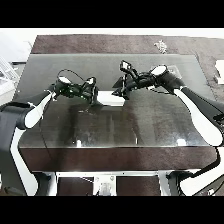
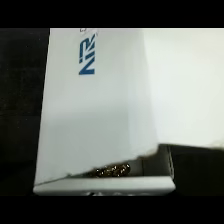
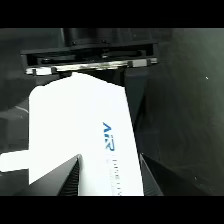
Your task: Fold the box and place the chain.
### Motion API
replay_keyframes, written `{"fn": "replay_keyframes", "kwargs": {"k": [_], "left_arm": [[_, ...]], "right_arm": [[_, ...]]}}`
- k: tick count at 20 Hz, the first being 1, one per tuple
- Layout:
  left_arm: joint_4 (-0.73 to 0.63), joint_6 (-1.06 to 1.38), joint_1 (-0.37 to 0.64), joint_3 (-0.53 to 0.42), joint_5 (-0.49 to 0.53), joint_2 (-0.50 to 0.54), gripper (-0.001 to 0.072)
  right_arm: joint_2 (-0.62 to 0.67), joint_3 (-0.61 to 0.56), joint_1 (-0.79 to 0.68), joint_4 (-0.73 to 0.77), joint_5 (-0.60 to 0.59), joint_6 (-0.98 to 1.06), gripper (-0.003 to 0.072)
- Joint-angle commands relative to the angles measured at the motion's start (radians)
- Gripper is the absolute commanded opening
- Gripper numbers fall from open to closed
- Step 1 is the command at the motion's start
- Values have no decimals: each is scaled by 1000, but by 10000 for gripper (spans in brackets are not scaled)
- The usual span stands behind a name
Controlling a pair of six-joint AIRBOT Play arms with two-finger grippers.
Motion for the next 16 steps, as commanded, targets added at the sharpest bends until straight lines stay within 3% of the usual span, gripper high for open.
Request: {"fn": "replay_keyframes", "kwargs": {"k": [1, 4, 16], "left_arm": [[0, 0, 0, 1, 0, 0, 485], [0, 0, 0, 1, 0, 0, 485], [0, 0, 0, 1, 1, 0, 485]], "right_arm": [[5, -1, -9, 3, 79, -15, 437], [5, -1, -36, 3, 134, -14, 436], [-8, -2, -39, 10, 79, -19, 386]]}}
